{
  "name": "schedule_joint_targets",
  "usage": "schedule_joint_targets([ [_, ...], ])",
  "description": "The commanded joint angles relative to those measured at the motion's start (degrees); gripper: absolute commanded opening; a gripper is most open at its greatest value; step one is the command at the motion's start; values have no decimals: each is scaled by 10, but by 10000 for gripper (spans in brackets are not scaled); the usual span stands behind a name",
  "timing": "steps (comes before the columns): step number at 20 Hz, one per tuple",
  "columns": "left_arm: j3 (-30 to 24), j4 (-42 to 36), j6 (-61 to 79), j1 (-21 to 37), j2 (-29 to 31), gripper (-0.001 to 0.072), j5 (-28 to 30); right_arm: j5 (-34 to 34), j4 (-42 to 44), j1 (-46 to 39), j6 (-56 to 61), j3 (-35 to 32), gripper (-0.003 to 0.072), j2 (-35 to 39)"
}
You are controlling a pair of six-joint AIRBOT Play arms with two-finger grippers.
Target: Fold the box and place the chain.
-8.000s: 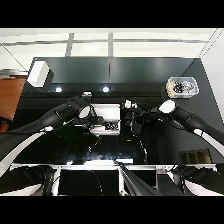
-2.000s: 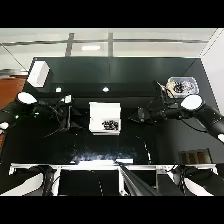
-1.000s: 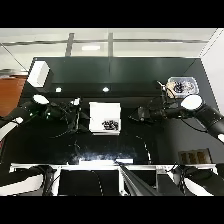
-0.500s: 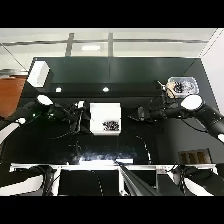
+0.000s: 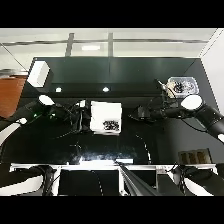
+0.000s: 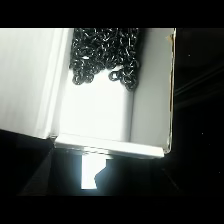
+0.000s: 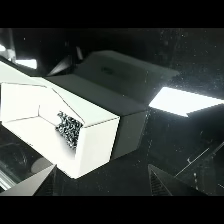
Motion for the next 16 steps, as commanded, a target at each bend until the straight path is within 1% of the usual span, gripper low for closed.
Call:
schedule_joint_targets([
  [1, 3, -1, 10, 0, 0, 699, -1, 0, 0, 0, 0, 0, 701, 0],
  [6, 7, 6, 16, 0, 0, 699, -21, 0, 0, 0, 0, 0, 701, 0],
  [9, 7, 6, 26, -1, 0, 699, -45, 0, 0, 0, 0, 0, 701, 0],
  [16, 7, -1, 23, -10, -1, 701, -20, 0, 0, 0, 0, 0, 700, 0],
])
